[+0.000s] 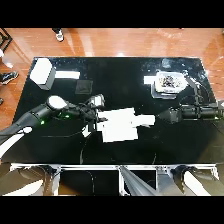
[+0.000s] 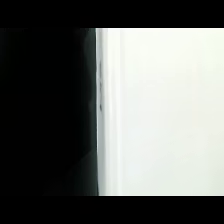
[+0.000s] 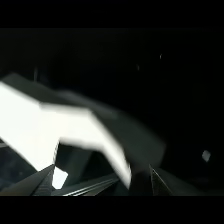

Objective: Fold the box and place the chain.

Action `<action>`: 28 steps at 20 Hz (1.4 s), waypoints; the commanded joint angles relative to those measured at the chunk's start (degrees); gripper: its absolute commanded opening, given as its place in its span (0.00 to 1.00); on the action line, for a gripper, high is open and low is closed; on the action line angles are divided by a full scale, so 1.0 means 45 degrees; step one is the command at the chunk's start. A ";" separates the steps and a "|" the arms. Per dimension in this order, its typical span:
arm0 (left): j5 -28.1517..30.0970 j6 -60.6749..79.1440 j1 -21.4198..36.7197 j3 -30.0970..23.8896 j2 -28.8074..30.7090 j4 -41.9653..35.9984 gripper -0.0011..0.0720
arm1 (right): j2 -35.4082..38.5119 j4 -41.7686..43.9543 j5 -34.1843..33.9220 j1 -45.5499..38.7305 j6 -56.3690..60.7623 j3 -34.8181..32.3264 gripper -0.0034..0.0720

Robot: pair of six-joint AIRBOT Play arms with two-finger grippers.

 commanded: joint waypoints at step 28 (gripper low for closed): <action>0.0175 -0.3317 -0.0248 -0.0015 -0.1039 0.4294 0.06 | -0.1088 -0.2705 -0.1501 0.5678 -0.5435 -0.0359 0.98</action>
